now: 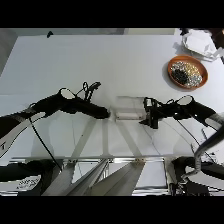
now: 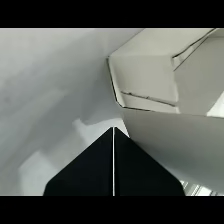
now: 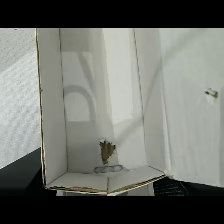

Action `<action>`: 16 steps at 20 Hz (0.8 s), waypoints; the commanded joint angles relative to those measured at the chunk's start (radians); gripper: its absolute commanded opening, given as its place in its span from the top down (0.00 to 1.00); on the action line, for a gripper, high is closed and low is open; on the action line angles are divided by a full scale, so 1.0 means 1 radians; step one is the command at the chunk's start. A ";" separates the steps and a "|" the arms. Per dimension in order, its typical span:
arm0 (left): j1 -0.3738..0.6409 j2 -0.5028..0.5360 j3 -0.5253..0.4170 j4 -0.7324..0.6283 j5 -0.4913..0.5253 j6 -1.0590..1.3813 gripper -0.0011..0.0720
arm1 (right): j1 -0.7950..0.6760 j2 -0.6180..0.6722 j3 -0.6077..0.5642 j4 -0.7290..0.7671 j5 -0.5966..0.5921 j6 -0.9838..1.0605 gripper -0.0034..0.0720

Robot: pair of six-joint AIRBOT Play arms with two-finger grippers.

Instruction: Fold the box and place the chain.

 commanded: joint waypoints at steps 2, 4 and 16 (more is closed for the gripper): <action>-0.009 0.033 0.000 -0.032 -0.011 0.074 0.93 | 0.000 0.000 0.000 0.000 0.000 0.000 0.35; -0.020 0.045 0.000 -0.031 -0.026 0.101 0.94 | 0.000 0.000 0.000 0.000 0.000 0.000 0.35; -0.025 0.071 0.005 -0.050 -0.008 0.149 0.75 | 0.000 0.000 0.000 0.000 0.000 0.000 0.35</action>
